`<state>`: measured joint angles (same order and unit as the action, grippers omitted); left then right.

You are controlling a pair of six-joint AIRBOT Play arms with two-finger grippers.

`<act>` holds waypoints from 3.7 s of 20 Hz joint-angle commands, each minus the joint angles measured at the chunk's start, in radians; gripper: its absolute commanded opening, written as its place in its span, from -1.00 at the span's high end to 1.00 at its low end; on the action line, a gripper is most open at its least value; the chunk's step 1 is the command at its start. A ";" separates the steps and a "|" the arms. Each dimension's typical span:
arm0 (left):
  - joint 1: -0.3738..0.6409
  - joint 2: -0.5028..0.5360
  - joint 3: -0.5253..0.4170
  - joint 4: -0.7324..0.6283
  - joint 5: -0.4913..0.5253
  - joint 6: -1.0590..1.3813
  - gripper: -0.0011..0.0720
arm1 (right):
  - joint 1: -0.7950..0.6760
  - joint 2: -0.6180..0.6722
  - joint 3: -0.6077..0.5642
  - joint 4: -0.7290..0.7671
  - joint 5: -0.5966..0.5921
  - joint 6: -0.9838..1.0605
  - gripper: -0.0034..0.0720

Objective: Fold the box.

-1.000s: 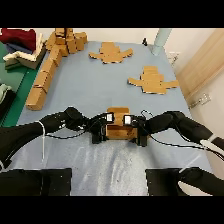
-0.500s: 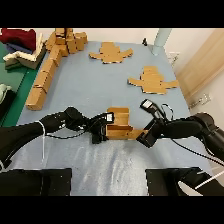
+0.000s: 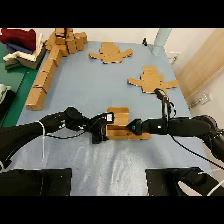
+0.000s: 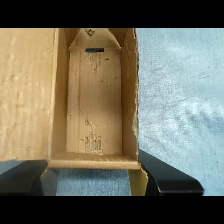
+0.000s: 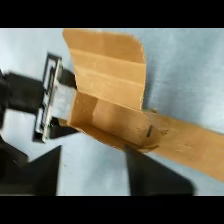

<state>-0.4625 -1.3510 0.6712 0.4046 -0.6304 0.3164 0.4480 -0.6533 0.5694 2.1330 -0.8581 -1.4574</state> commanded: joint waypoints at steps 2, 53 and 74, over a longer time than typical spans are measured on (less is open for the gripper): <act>0.001 -0.001 0.001 0.000 0.000 0.000 -0.44 | 0.001 -0.041 0.001 0.050 0.075 0.281 0.11; 0.001 -0.001 0.001 0.000 0.001 0.000 -0.44 | -0.047 -0.248 -0.114 0.000 0.178 -1.526 -0.61; 0.001 -0.001 0.001 0.000 0.001 0.000 -0.44 | 0.060 -0.324 -0.109 0.037 0.258 -1.551 -0.81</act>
<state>-0.4622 -1.3510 0.6712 0.4061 -0.6300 0.3176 0.5041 -0.9653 0.4606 2.1647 -0.6056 -3.0093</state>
